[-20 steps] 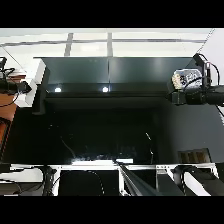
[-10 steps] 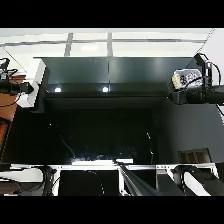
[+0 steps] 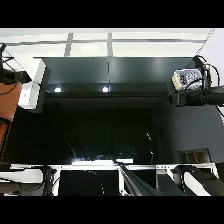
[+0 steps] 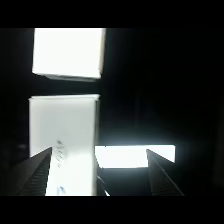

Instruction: Fold the box and place the chain.

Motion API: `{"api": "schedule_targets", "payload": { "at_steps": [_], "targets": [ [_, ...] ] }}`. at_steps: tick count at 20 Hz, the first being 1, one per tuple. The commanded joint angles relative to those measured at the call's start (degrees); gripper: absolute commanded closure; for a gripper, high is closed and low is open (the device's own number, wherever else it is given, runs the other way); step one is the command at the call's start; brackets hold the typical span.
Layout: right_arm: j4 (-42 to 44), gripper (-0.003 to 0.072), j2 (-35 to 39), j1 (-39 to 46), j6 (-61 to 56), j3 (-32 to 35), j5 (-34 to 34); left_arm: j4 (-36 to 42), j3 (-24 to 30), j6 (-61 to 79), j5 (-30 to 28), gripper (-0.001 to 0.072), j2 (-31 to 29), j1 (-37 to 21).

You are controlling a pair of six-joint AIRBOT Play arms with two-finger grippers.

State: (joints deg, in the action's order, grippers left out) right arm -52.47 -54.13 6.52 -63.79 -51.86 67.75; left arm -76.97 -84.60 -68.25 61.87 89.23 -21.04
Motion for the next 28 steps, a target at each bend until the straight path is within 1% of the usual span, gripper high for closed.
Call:
{"api": "schedule_targets", "payload": {
  "at_steps": [1,3,4,6,7,8,10,11,12,13,14,16,18,19,20,21,24,28],
  "targets": [
    [0.3,0.0673,0.0,0.0,-0.7,-0.1,2.9,-3.7,-6.5,-12.7,14.1,-0.0003,-1.9,2.6],
    [-1.5,0.0672,0.0,0.0,-0.8,-0.1,6.6,-5.7,-6.6,-14.7,16.3,-0.0003,-5.9,3.9],
    [-3.6,0.0672,0.0,0.0,-1.8,-0.1,7.2,-6.1,-6.6,-14.4,16.4,-0.0003,-8.4,4.3],
    [-6.6,0.0673,0.0,0.0,-4.9,-0.1,5.3,-5.8,-6.6,-14.4,16.5,-0.0003,-13.2,4.7],
    [-6.8,0.0673,0.0,0.0,-4.9,-0.1,4.2,-4.0,-6.0,-14.3,16.4,-0.0002,-15.4,5.0],
    [-6.7,0.0672,0.0,0.0,-4.9,-0.1,2.9,-1.5,-4.6,-14.2,15.6,0.0033,-17.7,5.7],
    [-6.5,0.0673,0.0,0.0,-4.8,-0.1,-1.2,3.1,2.4,-12.6,9.0,0.0321,-24.0,9.1],
    [-6.5,0.0673,0.0,0.0,-4.4,-0.1,-3.8,4.8,8.0,-11.5,4.5,0.0469,-27.8,12.0],
    [-6.0,0.0674,0.0,0.0,-1.9,-0.1,-7.3,6.0,14.4,-9.7,0.2,0.0670,-31.8,15.3],
    [-5.6,0.0674,0.0,0.0,1.4,-0.1,-10.5,6.8,20.9,-7.4,-4.0,0.0685,-35.6,18.6],
    [-6.0,0.0674,0.0,0.0,3.0,-0.1,-14.4,7.0,28.2,-6.4,-8.3,0.0684,-39.6,22.3],
    [-7.1,0.0674,0.0,0.0,3.0,0.3,-21.8,7.0,41.6,-6.3,-17.3,0.0684,-47.5,28.4],
    [-7.1,0.0673,0.0,0.0,3.0,3.0,-29.5,7.0,52.8,-6.6,-26.9,0.0685,-53.9,31.9],
    [-6.5,0.0673,-0.1,0.0,3.0,4.7,-33.8,7.0,56.5,-6.8,-31.3,0.0684,-56.0,32.3],
    [-6.1,0.0673,-0.1,0.0,3.0,6.2,-36.9,7.0,58.8,-7.8,-34.1,0.0684,-57.6,32.2],
    [-6.3,0.0672,-0.1,0.0,3.0,6.8,-37.0,7.0,59.4,-9.4,-35.1,0.0685,-58.2,31.7],
    [-7.4,0.0672,-0.1,0.0,3.0,6.9,-33.6,7.0,59.3,-10.1,-35.2,0.0684,-58.2,30.3],
    [-7.4,0.0672,0.0,0.0,3.0,6.8,-33.1,7.0,59.3,-10.2,-35.2,0.0683,-58.2,30.2]
  ]
}}
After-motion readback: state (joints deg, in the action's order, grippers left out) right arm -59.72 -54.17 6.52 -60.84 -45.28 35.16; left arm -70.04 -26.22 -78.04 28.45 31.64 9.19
